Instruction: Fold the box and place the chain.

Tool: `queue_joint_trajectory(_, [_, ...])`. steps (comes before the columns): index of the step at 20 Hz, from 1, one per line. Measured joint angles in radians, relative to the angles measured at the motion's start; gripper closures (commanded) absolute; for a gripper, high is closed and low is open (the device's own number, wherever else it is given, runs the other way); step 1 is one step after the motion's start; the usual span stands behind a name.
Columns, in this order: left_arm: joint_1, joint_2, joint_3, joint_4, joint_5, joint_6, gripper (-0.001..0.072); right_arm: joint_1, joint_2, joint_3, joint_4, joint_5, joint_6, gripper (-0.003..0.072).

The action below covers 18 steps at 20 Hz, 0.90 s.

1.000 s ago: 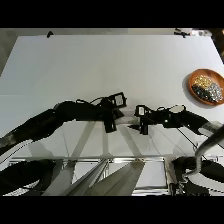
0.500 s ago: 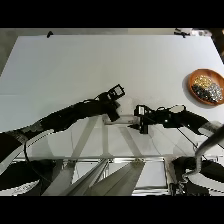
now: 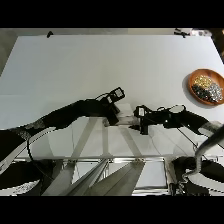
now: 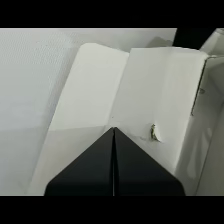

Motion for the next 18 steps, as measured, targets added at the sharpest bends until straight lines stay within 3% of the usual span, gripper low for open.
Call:
queue_joint_trajectory(4, [-0.002,0.050,0.037,0.002,0.062,-0.001,0.0706,0.000,0.000,0.000,0.004,-0.002,0.004,0.0344])
queue_joint_trajectory(8, [0.001,0.114,0.066,0.019,0.009,-0.001,0.0697,0.000,0.000,0.000,0.013,-0.012,0.009,0.0344])
queue_joint_trajectory(10, [0.010,0.150,0.071,0.044,0.015,-0.001,0.0602,0.000,0.000,0.000,0.012,-0.010,0.008,0.0344])
queue_joint_trajectory(11, [0.021,0.171,0.073,0.062,0.024,-0.006,0.0595,0.000,0.000,0.000,0.011,-0.010,0.008,0.0344])
queue_joint_trajectory(14, [0.071,0.241,0.076,0.153,0.113,-0.037,0.0599,0.000,0.000,0.000,0.010,-0.009,0.007,0.0344])
queue_joint_trajectory(18, [0.177,0.325,0.077,0.364,0.341,-0.124,0.0639,0.000,0.000,0.000,0.010,-0.007,0.006,0.0344])
